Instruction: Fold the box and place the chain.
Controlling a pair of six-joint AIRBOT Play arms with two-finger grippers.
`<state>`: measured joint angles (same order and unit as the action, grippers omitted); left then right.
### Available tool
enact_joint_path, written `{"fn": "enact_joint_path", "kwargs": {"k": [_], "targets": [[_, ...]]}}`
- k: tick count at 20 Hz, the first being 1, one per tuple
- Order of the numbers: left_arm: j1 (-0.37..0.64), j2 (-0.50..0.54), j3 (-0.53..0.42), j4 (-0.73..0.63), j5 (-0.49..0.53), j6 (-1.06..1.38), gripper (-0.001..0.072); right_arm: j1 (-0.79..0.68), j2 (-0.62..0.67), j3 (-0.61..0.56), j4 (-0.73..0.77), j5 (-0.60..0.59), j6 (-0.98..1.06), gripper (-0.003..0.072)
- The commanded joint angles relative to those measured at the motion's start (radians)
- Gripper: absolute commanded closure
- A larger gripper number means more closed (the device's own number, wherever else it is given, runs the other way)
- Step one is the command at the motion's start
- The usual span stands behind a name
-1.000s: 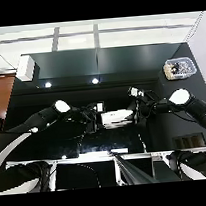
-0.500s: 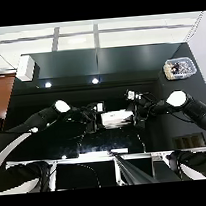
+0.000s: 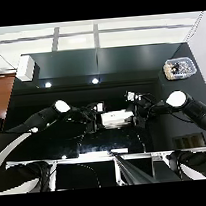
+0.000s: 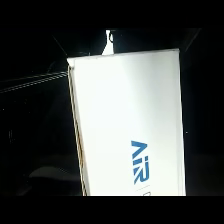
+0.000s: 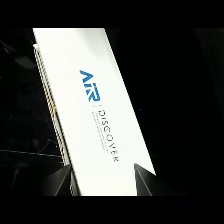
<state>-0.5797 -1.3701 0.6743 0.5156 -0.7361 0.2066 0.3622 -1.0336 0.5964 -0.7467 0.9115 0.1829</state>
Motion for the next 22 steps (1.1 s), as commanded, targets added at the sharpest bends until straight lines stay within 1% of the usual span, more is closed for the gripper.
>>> {"fn": "enact_joint_path", "kwargs": {"k": [1, 3, 7, 13, 17, 20, 22], "targets": [[0.0, 0.0, -0.001, 0.0, 0.0, -0.001, 0.022, 0.001, -0.001, -0.001, -0.031, 0.007, 0.001, 0.0254], [0.0, 0.0, -0.001, 0.0, 0.0, -0.001, 0.022, 0.001, -0.001, -0.003, -0.061, 0.008, 0.005, 0.0254], [0.0, 0.0, -0.001, 0.0, 0.0, -0.001, 0.022, 0.001, -0.001, -0.003, -0.067, 0.007, 0.012, 0.0254], [0.0, 0.0, -0.001, 0.0, 0.0, -0.001, 0.022, 0.001, 0.003, -0.002, -0.053, 0.008, 0.026, 0.0254], [0.0, 0.0, -0.001, 0.0, 0.0, -0.001, 0.022, 0.0, 0.029, 0.008, -0.029, 0.008, 0.037, 0.0253], [0.0, 0.0, -0.001, 0.0, 0.0, -0.001, 0.022, 0.0, 0.063, 0.029, -0.029, 0.018, 0.115, 0.0252], [0.0, 0.0, -0.001, 0.0, 0.0, -0.001, 0.022, -0.013, 0.093, 0.037, -0.023, 0.052, 0.235, 0.0252]]}}
